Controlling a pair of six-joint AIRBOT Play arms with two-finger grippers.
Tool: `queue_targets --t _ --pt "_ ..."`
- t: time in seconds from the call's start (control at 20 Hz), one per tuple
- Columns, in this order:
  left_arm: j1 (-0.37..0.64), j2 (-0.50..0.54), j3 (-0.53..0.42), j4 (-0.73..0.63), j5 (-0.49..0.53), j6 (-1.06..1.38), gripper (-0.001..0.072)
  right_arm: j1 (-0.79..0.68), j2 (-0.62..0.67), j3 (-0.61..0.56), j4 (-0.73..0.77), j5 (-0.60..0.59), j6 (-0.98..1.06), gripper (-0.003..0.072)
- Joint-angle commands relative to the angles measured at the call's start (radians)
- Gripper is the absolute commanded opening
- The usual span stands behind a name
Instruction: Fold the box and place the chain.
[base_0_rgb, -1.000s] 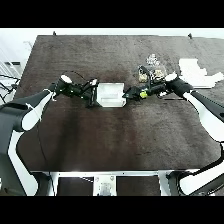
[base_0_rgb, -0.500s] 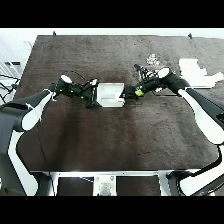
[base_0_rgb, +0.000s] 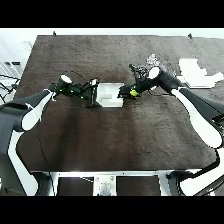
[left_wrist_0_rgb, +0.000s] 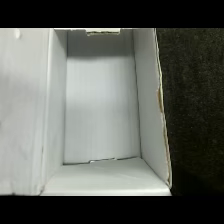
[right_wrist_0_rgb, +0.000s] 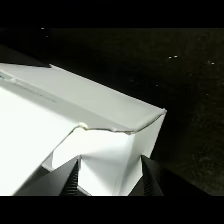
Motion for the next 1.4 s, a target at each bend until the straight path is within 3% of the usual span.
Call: queue_targets --t 0.0,0.25,0.45,1.25,1.35 --pt "0.0 0.0 0.0 0.0 -0.004 0.0 0.0349 0.037 -0.011 0.034 -0.127 -0.015 0.104 0.0471" --pt "0.0 0.0 0.0 0.0 -0.006 0.0 0.0349 0.077 -0.071 0.09 -0.233 0.04 0.204 0.0471" --pt "0.0 0.0 0.0 0.0 -0.006 0.0 0.0349 0.103 -0.077 0.121 -0.406 0.074 0.31 0.0472" --pt "0.0 0.0 0.0 0.0 -0.006 0.0 0.0349 0.133 -0.124 0.189 -0.439 0.111 0.423 0.0467" --pt "0.0 0.0 0.0 0.0 -0.006 0.0 0.0349 0.133 -0.146 0.209 -0.439 0.14 0.424 0.0409"
